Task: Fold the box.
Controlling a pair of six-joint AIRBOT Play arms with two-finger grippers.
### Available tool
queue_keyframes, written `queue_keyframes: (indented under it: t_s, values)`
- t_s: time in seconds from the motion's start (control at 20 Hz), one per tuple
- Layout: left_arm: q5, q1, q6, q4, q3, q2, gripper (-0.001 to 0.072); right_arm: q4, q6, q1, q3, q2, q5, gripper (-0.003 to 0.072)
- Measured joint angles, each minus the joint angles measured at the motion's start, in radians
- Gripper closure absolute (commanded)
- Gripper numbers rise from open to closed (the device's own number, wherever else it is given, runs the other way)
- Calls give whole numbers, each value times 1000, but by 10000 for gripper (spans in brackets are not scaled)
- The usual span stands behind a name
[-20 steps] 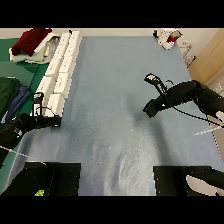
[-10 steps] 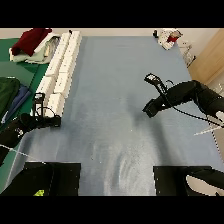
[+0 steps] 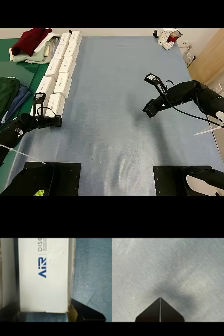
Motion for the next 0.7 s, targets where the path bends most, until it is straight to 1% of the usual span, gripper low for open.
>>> queue_keyframes:
  t_s: [0.1, 0.25, 0.45, 0.55, 0.6, 0.65, 0.7]
  values:
    - [-13, 0, -3, 2, 3, 2, 12, 0, 0, 0, 0, 0, 0, 679]
    - [-106, 2, -6, 24, 37, 19, 12, 0, 0, 0, 0, 0, 0, 680]
    - [-301, 2, -7, 67, 134, 64, 13, 0, 0, 0, 0, 0, 0, 680]
    - [-435, 2, -7, 78, 201, 82, 15, 0, 0, 0, 0, 0, 0, 679]
    - [-515, 2, -10, 83, 240, 88, 86, 0, 0, 0, 0, 0, 0, 679]
    - [-589, 2, -21, 88, 278, 93, 280, 0, 0, 0, 0, 0, 0, 680]
    - [-654, 2, -39, 90, 317, 96, 497, 0, 0, 0, 0, 0, 0, 679]
